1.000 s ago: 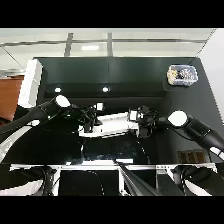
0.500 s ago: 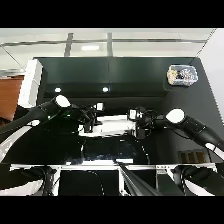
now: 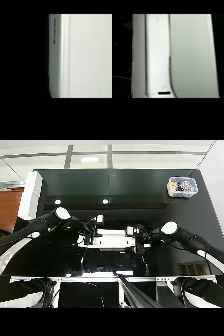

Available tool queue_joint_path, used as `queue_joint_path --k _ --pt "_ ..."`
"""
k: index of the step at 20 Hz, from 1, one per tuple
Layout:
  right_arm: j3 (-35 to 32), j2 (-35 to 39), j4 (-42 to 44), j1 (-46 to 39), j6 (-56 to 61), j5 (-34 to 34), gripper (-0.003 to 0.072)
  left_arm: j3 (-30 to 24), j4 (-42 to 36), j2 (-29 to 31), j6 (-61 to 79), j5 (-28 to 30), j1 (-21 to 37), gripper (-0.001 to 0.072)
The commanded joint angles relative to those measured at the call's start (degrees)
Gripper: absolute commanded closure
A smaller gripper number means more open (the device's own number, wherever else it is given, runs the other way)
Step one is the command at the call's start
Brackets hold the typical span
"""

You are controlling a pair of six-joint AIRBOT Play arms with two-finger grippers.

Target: Fold the box and place the chain.

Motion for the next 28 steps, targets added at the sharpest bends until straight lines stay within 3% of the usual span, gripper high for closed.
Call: queue_joint_path --k 1,28 --pt "-0.04 -1.14 -0.07 -0.20 -0.79 -0.35 0.0023 0.00 0.02 -0.04 -0.07 0.02 0.00 0.0679" --pt "0.07 -2.78 -2.23 0.28 2.49 -2.05 0.0024 0.00 0.02 -0.04 -0.04 0.04 0.00 0.0679"
